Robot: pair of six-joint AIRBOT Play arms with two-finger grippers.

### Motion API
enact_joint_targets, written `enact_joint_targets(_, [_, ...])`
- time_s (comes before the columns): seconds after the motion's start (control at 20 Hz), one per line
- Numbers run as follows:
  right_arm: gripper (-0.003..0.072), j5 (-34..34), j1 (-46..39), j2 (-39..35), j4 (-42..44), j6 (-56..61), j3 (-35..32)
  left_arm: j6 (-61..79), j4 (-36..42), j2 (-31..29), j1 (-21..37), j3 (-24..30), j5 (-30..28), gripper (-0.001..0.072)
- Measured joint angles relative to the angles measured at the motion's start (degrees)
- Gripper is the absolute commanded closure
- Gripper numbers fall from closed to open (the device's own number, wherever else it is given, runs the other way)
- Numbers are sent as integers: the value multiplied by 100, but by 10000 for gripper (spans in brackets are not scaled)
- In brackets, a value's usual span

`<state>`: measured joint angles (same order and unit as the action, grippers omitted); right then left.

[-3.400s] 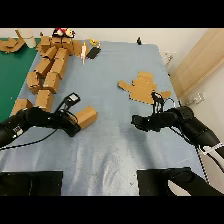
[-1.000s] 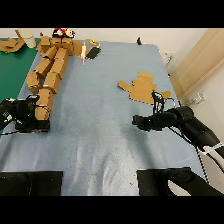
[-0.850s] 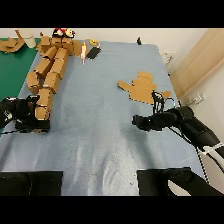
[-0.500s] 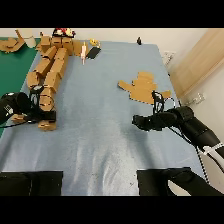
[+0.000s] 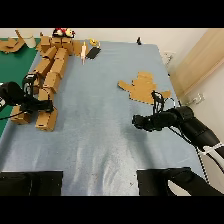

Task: Fold the box.

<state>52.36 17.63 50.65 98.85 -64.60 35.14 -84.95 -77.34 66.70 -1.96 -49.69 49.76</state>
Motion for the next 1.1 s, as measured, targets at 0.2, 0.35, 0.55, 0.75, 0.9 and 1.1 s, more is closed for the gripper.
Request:
enact_joint_targets(0.2, [377,0,-2,0,4,2,0,168,251,0,66,-424,354,19])
enact_joint_targets(0.35, [377,0,-2,0,9,2,0,341,616,0,74,-678,518,19])
enact_joint_targets(0.55, [406,-7,-2,2,17,2,0,625,1263,0,37,-855,704,464])
enact_joint_targets(0.75, [682,-90,-2,118,330,-345,52,1523,2166,2,-389,-907,769,698])
enact_joint_targets(0.9, [683,-116,-2,393,750,-841,275,1875,2516,59,-887,-933,695,697])
enact_joint_targets(1.1, [683,-131,20,890,1062,-1325,791,2063,2721,407,-1609,-1075,638,698])
